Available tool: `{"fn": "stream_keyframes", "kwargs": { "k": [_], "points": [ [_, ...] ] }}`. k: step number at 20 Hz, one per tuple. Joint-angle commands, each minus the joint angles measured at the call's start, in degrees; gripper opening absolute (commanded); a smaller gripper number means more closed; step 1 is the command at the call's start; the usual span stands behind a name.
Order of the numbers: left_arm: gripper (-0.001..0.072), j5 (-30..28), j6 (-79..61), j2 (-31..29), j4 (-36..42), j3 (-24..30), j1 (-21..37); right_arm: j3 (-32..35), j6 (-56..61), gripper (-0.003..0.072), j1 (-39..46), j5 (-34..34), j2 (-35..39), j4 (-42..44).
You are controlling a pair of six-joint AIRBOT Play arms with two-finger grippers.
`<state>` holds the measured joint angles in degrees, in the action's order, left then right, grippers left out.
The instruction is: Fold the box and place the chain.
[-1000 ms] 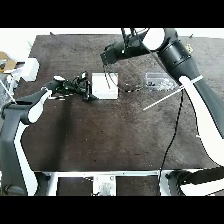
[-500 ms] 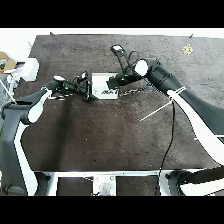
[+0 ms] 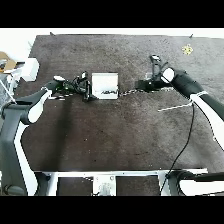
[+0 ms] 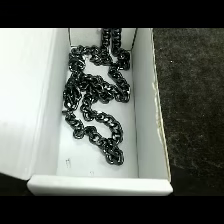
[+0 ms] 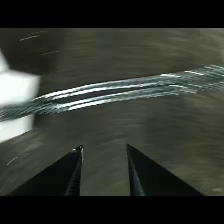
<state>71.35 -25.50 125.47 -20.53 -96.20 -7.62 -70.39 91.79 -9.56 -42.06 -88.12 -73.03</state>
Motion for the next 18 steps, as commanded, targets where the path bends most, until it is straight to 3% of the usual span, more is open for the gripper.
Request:
{"fn": "stream_keyframes", "kwargs": {
  "k": [1,7,11,12,13,17,18],
  "points": [
    [0.0184,0.0,-0.02,0.0,0.0,-0.04,0.04,4.68,3.65,0.0315,4.7,10.86,-2.19,4.83],
    [0.0184,0.0,-0.02,0.0,0.0,-0.04,0.04,4.59,3.63,0.0315,4.81,21.14,-7.61,11.43],
    [0.0184,-0.02,-0.02,0.0,0.0,-0.04,0.04,4.28,3.63,0.0314,4.83,22.99,-8.35,12.35],
    [0.0184,-0.02,-0.02,0.0,0.0,-0.04,0.04,3.91,3.65,0.028,4.87,22.82,-9.03,12.55],
    [0.0184,0.0,-0.02,0.0,0.0,-0.04,0.04,3.74,3.63,0.0184,4.87,22.77,-9.68,13.09],
    [0.0184,0.0,-0.02,0.0,0.0,-0.04,0.04,3.74,3.1,0.0183,4.85,20.09,-10.12,13.64],
    [0.0184,0.0,-0.02,0.0,0.0,-0.04,0.04,3.72,2.45,0.0087,4.87,19.78,-10.1,13.68]
  ]
}}
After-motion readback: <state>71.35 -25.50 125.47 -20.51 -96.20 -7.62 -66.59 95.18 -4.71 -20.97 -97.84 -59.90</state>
